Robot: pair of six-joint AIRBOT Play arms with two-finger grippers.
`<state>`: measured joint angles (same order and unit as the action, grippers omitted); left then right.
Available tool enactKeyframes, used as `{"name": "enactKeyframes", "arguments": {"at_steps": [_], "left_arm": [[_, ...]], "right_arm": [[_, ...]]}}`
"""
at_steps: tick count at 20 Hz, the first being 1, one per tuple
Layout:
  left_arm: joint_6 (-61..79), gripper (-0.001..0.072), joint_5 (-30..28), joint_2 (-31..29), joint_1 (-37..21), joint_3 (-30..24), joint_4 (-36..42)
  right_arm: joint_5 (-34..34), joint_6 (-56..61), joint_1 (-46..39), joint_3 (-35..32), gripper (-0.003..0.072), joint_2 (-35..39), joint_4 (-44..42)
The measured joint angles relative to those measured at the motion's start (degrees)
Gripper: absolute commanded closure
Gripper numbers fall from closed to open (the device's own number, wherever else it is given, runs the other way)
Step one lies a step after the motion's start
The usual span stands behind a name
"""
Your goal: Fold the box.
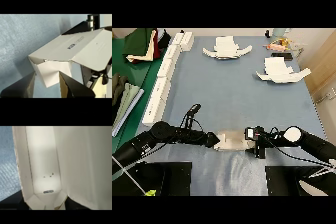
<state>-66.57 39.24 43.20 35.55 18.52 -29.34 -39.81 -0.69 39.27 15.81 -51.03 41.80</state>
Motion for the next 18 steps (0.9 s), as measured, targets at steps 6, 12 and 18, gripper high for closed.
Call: {"name": "enactKeyframes", "arguments": {"at_steps": [6,12,18], "left_arm": [[-18.4,0.0257,-0.6,3.5,5.8,5.7,-14.7],[-41.6,0.0257,0.0,13.4,17.1,15.3,-31.6],[-60.3,0.0316,8.8,22.6,24.8,25.4,-46.6]], "right_arm": [[0.0,0.0,0.0,0.0,0.0177,0.0,0.0],[0.0,0.0,0.0,0.0,0.0177,0.0,0.0],[0.0,0.0,0.0,0.0,0.0177,0.0,0.0]]}}
